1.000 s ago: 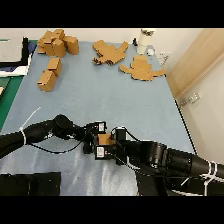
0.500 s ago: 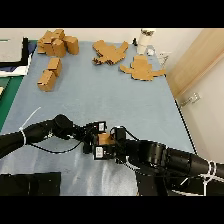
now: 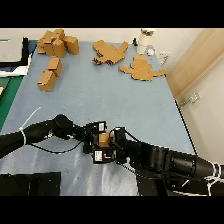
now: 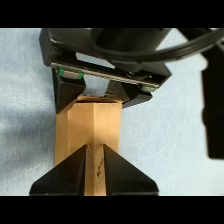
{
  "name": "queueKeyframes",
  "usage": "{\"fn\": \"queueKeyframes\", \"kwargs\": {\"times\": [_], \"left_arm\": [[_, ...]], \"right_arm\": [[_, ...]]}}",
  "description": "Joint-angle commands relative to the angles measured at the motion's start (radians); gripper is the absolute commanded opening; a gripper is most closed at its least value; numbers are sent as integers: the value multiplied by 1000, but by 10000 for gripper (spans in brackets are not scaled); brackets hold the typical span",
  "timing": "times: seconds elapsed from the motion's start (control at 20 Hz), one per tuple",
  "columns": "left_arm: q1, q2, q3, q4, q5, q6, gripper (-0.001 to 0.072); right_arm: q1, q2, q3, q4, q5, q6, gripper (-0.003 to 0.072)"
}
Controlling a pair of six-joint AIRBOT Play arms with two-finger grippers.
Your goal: Fold the box.
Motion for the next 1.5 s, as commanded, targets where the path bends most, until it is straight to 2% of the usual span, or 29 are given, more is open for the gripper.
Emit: {"fn": "queueKeyframes", "kwargs": {"times": [0.0,0.6,1.25,1.45], "left_arm": [[0,0,0,0,0,1,512],[0,0,0,0,0,1,512],[0,0,0,0,0,1,512],[0,0,0,0,0,1,512]], "right_arm": [[6,12,2,-21,-26,16,161],[6,11,2,-48,0,25,140],[18,-35,1,-2,5,26,139],[18,-33,2,-48,7,43,138]]}}
